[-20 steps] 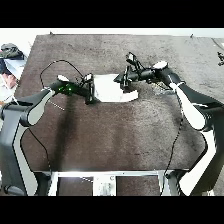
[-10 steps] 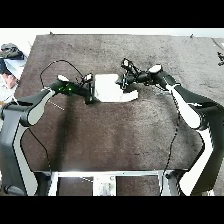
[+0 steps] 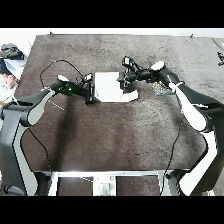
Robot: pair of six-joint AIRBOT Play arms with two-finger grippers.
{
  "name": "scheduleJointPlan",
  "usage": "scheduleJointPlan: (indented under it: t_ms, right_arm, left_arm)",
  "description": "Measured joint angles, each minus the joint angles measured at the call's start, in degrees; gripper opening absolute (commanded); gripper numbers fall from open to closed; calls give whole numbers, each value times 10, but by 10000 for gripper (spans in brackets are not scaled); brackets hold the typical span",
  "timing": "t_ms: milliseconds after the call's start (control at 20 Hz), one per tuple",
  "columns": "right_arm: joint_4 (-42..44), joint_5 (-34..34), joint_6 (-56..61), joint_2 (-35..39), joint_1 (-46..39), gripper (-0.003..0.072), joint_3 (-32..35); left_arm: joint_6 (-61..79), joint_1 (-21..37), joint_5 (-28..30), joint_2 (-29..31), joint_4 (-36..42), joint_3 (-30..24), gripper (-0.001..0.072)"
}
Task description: Fold the box and place the chain.
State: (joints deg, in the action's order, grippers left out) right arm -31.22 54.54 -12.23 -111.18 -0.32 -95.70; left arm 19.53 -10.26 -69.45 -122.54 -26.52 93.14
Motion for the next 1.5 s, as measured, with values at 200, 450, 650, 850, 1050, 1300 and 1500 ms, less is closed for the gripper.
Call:
scheduleJointPlan:
  t_ms: [200,450,650,850,1050,1300,1500]
  right_arm:
    - [-40,69,5,45,-19,239,0]
    - [-146,141,18,57,-29,593,0]
    - [-183,156,24,34,-20,591,0]
    - [-197,157,30,7,-7,584,0]
    - [-193,141,54,-4,-1,584,0]
    - [-181,131,73,-8,7,317,0]
    - [-177,137,58,-9,23,124,0]
  left_arm:
    - [0,0,0,0,0,0,529]
    - [0,0,0,0,0,0,529]
    - [0,0,0,0,0,0,529]
    - [0,0,0,0,0,0,529]
    - [0,0,0,0,0,0,529]
    - [0,0,0,0,0,0,529]
    - [0,0,0,0,0,0,529]
